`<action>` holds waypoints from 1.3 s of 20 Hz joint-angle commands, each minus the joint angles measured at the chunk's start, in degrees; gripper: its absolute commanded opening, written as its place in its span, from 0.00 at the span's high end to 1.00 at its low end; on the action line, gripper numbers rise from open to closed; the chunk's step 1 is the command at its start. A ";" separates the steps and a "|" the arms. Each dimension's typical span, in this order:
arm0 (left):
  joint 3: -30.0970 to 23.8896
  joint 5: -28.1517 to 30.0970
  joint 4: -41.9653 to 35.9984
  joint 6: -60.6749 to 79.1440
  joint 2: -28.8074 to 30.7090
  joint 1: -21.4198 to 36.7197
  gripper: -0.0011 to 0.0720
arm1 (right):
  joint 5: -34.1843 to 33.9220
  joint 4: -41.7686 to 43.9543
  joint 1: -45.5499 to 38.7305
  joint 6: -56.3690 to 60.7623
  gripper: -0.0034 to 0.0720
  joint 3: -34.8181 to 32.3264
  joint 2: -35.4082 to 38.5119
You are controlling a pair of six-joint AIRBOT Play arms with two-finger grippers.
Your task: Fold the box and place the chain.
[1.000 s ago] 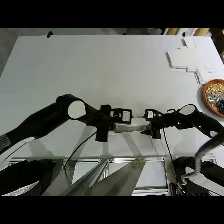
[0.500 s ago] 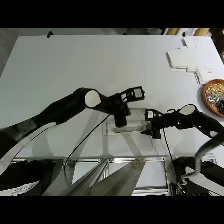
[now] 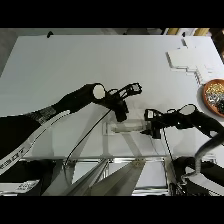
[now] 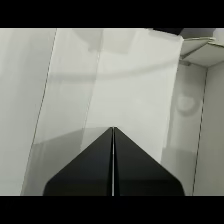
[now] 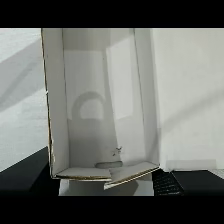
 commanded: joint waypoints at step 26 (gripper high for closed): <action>-18.97 -8.13 13.22 1.79 13.94 1.07 0.76 | 0.02 0.00 0.00 0.00 0.42 0.00 0.02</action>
